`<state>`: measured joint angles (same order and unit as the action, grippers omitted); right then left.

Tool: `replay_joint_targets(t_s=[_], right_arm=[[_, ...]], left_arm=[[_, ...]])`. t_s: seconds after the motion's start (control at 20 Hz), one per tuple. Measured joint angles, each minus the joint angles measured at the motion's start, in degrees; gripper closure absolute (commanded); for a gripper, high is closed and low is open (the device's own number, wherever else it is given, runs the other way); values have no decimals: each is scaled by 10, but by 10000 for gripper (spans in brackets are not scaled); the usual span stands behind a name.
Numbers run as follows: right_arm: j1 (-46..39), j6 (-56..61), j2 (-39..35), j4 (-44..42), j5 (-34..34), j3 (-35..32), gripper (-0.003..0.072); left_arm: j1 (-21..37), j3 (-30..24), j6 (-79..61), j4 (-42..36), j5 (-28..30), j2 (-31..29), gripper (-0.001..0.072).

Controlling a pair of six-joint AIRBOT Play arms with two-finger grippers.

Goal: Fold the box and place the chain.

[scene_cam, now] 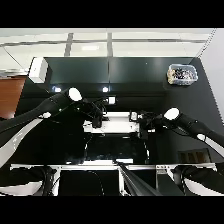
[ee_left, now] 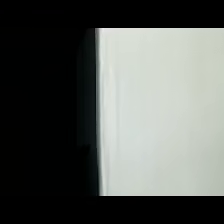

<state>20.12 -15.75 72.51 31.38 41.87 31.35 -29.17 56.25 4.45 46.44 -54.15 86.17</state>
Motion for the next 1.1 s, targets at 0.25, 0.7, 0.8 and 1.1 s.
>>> replay_joint_targets(t_s=[0.25,0.7,0.8,1.1], right_arm=[[12,9,2,13,-2,2,-17],[17,21,4,27,-8,3,-15],[17,21,4,28,-8,3,125],[17,20,4,30,-9,3,159]], left_arm=[[0,0,-1,0,-3,0,680],[0,0,-1,0,-2,0,680],[0,0,-1,0,-2,0,680],[0,0,1,-1,-1,-1,374]])
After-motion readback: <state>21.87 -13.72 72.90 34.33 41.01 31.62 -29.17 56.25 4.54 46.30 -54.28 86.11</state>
